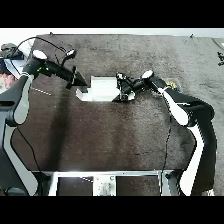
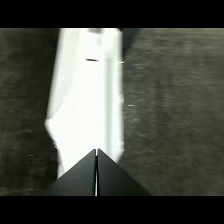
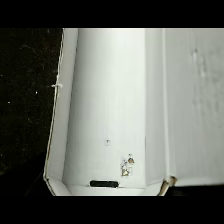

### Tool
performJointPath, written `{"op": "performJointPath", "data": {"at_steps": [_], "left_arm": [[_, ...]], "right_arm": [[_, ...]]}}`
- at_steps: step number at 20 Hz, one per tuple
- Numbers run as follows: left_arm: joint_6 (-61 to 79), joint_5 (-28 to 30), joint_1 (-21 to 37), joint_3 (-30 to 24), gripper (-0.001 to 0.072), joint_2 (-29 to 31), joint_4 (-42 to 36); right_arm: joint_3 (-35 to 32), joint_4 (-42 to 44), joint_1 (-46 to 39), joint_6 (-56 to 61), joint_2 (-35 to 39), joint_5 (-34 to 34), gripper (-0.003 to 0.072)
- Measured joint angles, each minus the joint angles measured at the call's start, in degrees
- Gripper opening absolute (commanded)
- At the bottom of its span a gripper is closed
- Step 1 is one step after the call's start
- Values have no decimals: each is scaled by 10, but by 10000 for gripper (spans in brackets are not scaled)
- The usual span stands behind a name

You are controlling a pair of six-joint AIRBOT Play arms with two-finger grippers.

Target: Fold the box and place the chain.

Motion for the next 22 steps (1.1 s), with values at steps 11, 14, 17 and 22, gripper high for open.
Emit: {"op": "performJointPath", "data": {"at_steps": [11, 14, 17, 22], "left_arm": [[35, 152, -35, -153, 5, 91, -54], [61, 200, -50, -221, 5, 118, -81], [71, 228, -64, -257, 6, 128, -92], [59, 312, -83, -274, 9, 132, -106]], "right_arm": [[0, 0, 0, 0, 0, 0, 326], [0, 0, 0, 0, 0, 0, 327], [0, 0, 0, 0, 0, 0, 326], [0, 0, 0, 0, 0, 0, 327]]}}
